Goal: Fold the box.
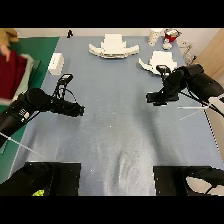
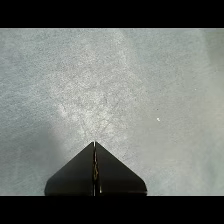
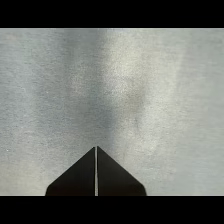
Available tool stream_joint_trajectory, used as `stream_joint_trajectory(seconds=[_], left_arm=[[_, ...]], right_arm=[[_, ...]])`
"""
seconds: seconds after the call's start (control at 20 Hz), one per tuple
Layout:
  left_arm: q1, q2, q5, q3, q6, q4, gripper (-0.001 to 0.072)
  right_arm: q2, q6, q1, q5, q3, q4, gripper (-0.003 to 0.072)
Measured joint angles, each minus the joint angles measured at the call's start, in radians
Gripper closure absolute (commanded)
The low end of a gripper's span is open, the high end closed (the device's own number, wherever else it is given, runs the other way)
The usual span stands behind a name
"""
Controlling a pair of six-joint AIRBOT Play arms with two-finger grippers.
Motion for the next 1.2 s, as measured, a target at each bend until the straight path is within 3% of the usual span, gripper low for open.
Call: stream_joint_trajectory(seconds=[0.55, 0.9, 0.95, 1.0, 1.05, 1.2], left_arm=[[0.0, 0.0, 0.0, 0.0, 0.0, 0.0, 0.0696], [0.0, 0.0, 0.0, 0.0, 0.0, 0.0, 0.0696], [0.0, 0.0, 0.0, 0.0, 0.0, 0.0, 0.0697], [0.0, 0.0, 0.0, 0.0, 0.0, 0.0, 0.0696], [0.0, 0.0, 0.0, 0.0, 0.0, 0.0, 0.0696], [0.0, 0.0, 0.001, 0.0, 0.0, 0.0, 0.0696]], right_arm=[[0.0, 0.0, 0.0, 0.0, 0.0, 0.0, 0.0673], [-0.001, 0.005, 0.0, 0.061, 0.0, 0.015, 0.0673], [-0.001, 0.021, -0.001, 0.074, 0.0, 0.026, 0.0607], [-0.003, 0.052, -0.007, 0.082, 0.006, 0.027, 0.0448], [-0.01, 0.089, -0.023, 0.084, 0.021, 0.014, 0.0374], [-0.065, 0.163, -0.145, 0.065, 0.129, -0.038, 0.0358]])
